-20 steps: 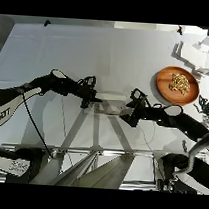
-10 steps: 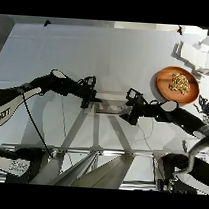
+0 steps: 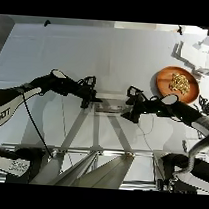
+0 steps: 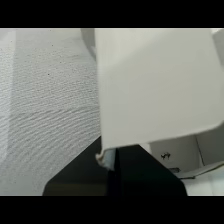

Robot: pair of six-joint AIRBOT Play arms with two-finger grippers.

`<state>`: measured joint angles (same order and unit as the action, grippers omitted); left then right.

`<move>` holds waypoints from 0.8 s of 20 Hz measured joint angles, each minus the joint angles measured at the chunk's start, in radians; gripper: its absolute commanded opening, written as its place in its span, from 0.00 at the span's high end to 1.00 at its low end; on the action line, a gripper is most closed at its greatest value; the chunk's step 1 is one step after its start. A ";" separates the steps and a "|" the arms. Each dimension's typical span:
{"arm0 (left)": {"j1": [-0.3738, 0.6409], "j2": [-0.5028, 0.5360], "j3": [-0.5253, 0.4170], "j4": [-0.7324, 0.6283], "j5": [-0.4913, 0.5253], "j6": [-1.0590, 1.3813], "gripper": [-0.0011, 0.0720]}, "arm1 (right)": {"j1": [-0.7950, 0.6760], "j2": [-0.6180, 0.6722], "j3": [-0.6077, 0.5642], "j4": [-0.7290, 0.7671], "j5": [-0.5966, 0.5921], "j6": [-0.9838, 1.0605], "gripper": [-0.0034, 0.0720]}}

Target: Fold the box and place the chain.

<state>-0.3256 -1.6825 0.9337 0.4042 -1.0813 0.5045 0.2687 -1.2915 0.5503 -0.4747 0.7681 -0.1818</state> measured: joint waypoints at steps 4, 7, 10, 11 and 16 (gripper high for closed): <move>0.000 0.000 0.000 0.000 0.000 0.000 0.97 | -0.023 -0.043 0.031 0.002 0.050 -0.082 0.03; 0.000 0.000 0.000 0.000 0.000 0.000 0.97 | -0.029 -0.077 0.043 0.004 0.075 -0.137 0.03; 0.000 0.000 0.000 0.000 0.000 0.000 0.97 | -0.031 -0.096 0.048 0.008 0.099 -0.194 0.04; 0.000 0.000 0.000 0.000 0.000 0.000 0.97 | -0.031 -0.101 0.050 0.009 0.103 -0.212 0.04; 0.000 0.000 0.000 0.000 0.000 0.000 0.97 | -0.032 -0.150 0.052 0.056 0.117 -0.258 0.08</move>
<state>-0.3256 -1.6825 0.9337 0.4042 -1.0817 0.5049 0.2371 -1.4410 0.6022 -0.4187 0.8852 -0.4400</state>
